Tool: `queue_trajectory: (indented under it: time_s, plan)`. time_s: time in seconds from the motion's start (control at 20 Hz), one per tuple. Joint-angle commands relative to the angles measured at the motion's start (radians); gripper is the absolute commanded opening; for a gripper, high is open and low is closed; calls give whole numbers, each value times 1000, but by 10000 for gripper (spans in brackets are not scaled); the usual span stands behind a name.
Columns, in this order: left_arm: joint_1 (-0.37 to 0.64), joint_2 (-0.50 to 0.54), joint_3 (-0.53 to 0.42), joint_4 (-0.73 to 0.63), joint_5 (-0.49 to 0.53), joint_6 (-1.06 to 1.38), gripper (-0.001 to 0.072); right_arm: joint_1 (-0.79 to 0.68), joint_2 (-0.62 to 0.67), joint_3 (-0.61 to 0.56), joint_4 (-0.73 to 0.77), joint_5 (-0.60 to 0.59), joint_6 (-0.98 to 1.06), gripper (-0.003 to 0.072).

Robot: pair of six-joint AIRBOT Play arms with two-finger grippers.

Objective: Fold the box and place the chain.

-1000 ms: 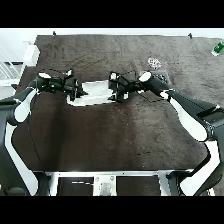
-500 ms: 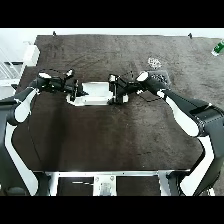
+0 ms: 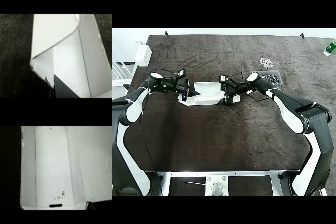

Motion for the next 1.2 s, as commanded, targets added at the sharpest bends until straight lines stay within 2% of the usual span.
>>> queue_trajectory:
  time_s: [0.0,0.9,1.0,1.05,1.15]
  plan:
    - [-1,1,0,0,0,0,21,1,-28,19,32,23,-4,694]
    - [-1,1,0,0,0,0,21,1,-66,26,76,29,-38,673]
    - [-1,1,0,0,0,0,21,1,-66,26,76,28,-40,614]
    - [-1,1,0,0,0,0,21,1,-66,26,75,28,-42,549]
    - [-1,0,0,0,0,0,21,1,-66,26,76,25,-42,537]
